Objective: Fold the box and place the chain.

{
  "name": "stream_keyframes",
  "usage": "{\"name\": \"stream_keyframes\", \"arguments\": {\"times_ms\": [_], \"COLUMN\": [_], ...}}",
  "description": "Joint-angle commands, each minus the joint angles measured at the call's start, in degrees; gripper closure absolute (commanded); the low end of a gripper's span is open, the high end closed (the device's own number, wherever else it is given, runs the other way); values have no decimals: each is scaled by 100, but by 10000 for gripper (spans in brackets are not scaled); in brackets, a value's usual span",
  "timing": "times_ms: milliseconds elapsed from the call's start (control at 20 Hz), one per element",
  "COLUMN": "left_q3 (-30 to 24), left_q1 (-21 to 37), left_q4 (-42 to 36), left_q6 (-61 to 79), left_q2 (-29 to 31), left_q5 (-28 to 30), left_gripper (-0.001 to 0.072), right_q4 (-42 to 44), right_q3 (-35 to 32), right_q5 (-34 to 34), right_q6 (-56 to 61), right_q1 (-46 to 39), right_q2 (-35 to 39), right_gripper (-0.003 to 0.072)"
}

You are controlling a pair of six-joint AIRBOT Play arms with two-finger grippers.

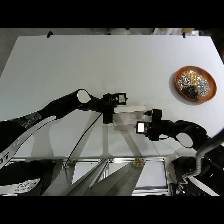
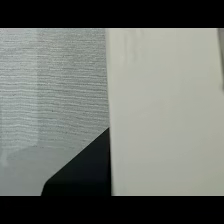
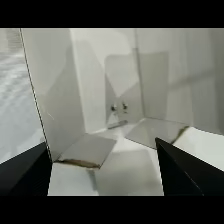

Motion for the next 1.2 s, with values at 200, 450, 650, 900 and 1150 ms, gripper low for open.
{"name": "stream_keyframes", "arguments": {"times_ms": [200, 450, 650, 900, 1150], "left_q3": [2, 2, 2, 2, 2], "left_q1": [4, 4, 4, 4, 4], "left_q4": [0, 0, 0, -2, -15], "left_q6": [2, 2, 2, 2, 4], "left_q2": [-2, -2, -2, -2, -2], "left_q5": [0, -2, -2, -2, -2], "left_gripper": [700, 700, 700, 700, 700], "right_q4": [1569, 2046, 2063, 2452, 2833], "right_q3": [599, 992, 1469, 1738, 1738], "right_q5": [802, 1432, 1878, 2258, 2260], "right_q6": [-1425, -2105, -2299, -3097, -3351], "right_q1": [-1054, -1443, -1696, -1860, -1858], "right_q2": [-254, -1174, -1812, -2474, -2852], "right_gripper": [-4, -4, -5, -5, -2]}}
